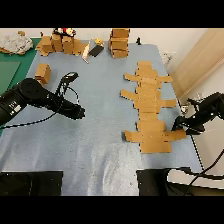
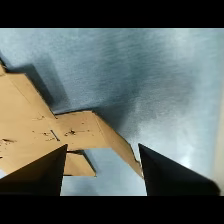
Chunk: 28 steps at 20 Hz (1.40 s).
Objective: Fold the box.
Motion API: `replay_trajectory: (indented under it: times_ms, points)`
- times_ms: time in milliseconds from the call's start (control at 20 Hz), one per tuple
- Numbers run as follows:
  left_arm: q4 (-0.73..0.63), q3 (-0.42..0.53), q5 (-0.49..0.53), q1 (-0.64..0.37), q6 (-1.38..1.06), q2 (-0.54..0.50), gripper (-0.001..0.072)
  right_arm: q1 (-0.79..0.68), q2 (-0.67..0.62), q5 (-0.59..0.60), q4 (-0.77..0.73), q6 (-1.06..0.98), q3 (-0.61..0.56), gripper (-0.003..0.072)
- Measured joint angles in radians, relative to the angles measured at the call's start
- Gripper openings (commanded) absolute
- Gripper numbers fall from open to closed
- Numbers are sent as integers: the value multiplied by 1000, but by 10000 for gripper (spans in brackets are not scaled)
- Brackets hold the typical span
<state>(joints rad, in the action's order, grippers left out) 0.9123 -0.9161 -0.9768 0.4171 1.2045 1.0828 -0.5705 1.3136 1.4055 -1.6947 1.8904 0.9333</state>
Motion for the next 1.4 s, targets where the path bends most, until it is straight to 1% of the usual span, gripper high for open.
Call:
replay_trajectory:
  times_ms: [50, 100, 200, 250, 300, 550, 750, 900, 1100, 1150, 1200, 1250, 1400]
  points:
    - [0, 0, 0, 0, 0, 0, 11, 0, 5, 6, -13, 13, -3, 447]
    - [0, 0, 0, 0, 0, 0, 10, 2, 8, 15, -24, 27, -6, 396]
    - [0, 0, 0, 0, 0, 0, 10, 15, 12, 42, -49, 55, -11, 189]
    - [0, 0, 0, 0, 0, 0, 10, 24, 14, 55, -62, 67, -13, 113]
    - [0, 0, 0, 0, 0, 0, 10, 35, 14, 72, -72, 76, -14, 6]
    - [0, 0, 0, 0, 0, 0, 10, 103, 11, 145, -133, 101, -16, 4]
    - [0, 0, 0, 0, 0, 0, 11, 177, -29, 153, -260, 106, -25, 3]
    - [0, 0, 0, 0, 0, 0, 10, 262, -94, 68, -350, 98, -76, 2]
    - [0, 0, 0, 0, 0, 0, 10, 419, -165, -87, -431, 79, -197, 6]
    - [0, 0, 0, 0, 0, 0, 11, 457, -174, -121, -441, 73, -222, 18]
    - [0, 0, 0, 0, 0, 0, 10, 488, -180, -152, -447, 71, -241, 103]
    - [0, 0, 0, 0, 0, 0, 10, 514, -184, -185, -451, 69, -257, 227]
    - [0, 0, 0, 0, 0, 0, 10, 557, -191, -246, -452, 57, -282, 238]
